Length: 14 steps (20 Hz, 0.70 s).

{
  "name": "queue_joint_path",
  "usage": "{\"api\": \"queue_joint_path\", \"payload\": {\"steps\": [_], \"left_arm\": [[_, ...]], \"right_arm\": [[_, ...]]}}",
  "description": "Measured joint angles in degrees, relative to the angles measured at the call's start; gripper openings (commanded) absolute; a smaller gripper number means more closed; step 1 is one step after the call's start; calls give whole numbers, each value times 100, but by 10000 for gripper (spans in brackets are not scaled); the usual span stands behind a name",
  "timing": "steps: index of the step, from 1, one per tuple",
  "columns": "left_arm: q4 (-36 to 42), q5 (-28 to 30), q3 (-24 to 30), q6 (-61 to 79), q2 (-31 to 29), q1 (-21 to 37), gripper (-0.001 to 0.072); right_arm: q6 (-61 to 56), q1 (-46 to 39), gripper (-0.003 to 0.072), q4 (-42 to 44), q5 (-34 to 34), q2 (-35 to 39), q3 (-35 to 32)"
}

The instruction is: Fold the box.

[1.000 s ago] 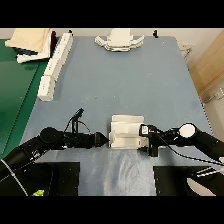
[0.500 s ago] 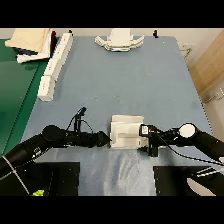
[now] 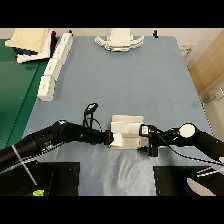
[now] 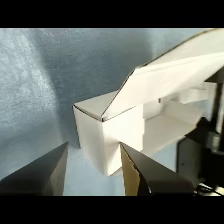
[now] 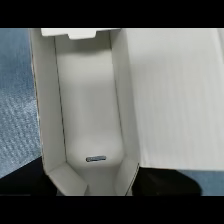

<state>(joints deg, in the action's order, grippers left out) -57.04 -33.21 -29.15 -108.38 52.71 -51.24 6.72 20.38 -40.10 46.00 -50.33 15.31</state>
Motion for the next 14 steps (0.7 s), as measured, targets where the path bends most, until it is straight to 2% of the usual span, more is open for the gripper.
{"api": "queue_joint_path", "payload": {"steps": [4,6,11,12,14], "left_arm": [[-1589,-616,-817,-1633,660,-579,454],[-2138,-992,-1185,-2277,973,-793,454],[-2813,-1613,-1810,-3460,1602,-1104,452],[-2909,-1692,-1886,-3696,1683,-1143,404],[-3051,-1770,-2002,-4059,1812,-1217,394]], "right_arm": [[0,0,578,0,0,0,0],[-2,0,578,0,2,0,0],[0,0,577,2,2,0,0],[0,0,578,4,2,0,0],[0,0,578,4,2,0,0]]}}
